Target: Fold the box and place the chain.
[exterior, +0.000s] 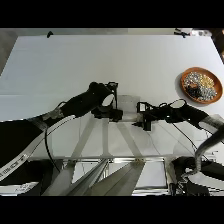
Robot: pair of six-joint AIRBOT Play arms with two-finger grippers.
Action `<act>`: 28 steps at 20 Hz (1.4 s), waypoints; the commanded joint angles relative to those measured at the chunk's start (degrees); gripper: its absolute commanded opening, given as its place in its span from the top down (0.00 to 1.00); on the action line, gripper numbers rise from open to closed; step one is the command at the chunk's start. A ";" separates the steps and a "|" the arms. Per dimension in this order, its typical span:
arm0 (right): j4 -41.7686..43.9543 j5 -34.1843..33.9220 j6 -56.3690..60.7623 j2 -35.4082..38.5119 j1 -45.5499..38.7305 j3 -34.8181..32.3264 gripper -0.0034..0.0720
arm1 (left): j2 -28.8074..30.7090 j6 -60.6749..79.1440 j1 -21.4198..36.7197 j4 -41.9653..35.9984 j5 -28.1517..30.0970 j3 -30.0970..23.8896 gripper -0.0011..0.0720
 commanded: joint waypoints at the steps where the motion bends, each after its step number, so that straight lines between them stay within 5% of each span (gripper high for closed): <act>1: 0.00 0.02 0.02 0.04 0.02 -0.02 0.50 | 3.72 8.44 2.25 -0.46 -2.16 -0.22 0.20; 4: 0.02 0.02 0.02 0.04 0.02 -0.02 0.50 | 8.83 23.41 5.55 -1.44 -2.23 -2.51 0.04; 8: 0.00 0.02 0.02 0.04 0.02 -0.02 0.50 | 18.29 65.05 10.51 -5.25 2.89 -13.73 0.03; 10: 0.00 0.02 0.02 0.04 0.00 0.00 0.50 | 21.94 88.48 13.84 -14.12 8.46 -21.77 0.03; 13: 0.00 0.02 0.02 0.04 0.02 0.00 0.50 | 21.75 117.98 21.09 -32.48 10.64 -26.86 0.03; 18: 0.02 0.02 0.02 0.04 0.02 -0.02 0.50 | 14.32 134.57 27.56 -41.64 13.75 -26.86 0.02; 24: 0.00 0.02 0.02 0.02 0.02 -0.02 0.50 | 6.91 147.67 27.80 -52.59 15.93 -26.84 0.01; 28: 0.02 0.02 0.02 0.04 0.02 -0.02 0.50 | 5.09 147.60 26.77 -53.35 16.92 -26.71 0.01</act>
